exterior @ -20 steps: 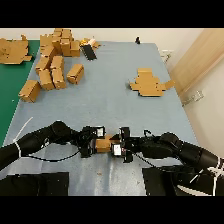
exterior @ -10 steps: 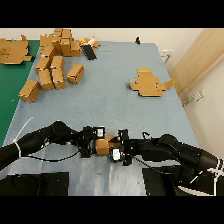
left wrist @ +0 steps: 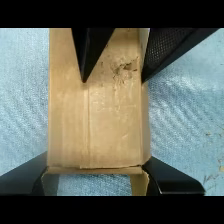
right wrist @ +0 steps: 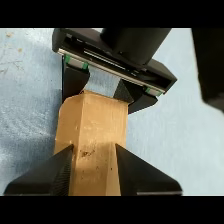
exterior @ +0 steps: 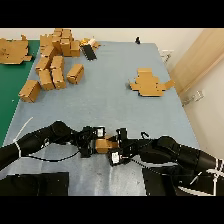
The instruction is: Fold the box.
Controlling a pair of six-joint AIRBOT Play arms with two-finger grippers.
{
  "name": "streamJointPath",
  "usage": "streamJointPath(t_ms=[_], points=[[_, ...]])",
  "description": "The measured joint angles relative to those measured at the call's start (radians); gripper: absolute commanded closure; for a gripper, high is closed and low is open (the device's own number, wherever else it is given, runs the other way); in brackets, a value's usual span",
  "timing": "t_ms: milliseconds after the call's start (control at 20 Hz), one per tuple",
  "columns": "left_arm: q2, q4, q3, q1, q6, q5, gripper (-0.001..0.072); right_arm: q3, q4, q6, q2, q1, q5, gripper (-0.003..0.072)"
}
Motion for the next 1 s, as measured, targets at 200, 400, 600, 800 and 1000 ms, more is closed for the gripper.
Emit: streamJointPath(t_ms=[200,400,600,800,1000], points=[[0.000,0.000,0.000,0.000,0.001,0.000,0.0273,0.000,-0.003,0.000,0.000,0.006,0.006,0.0288],[0.000,0.000,0.000,0.000,0.000,0.000,0.0273,0.000,-0.010,0.000,0.017,0.008,0.008,0.0288],[0.000,0.000,0.000,0.000,0.000,0.000,0.0272,0.000,-0.036,0.010,0.037,0.008,0.008,0.0303],[0.000,0.000,0.000,0.000,-0.001,0.000,0.0273,0.000,-0.117,0.068,0.043,0.008,0.016,0.0398],[0.000,0.000,0.000,0.000,-0.001,0.001,0.0273,0.000,-0.178,0.100,0.045,0.006,0.033,0.0472]])
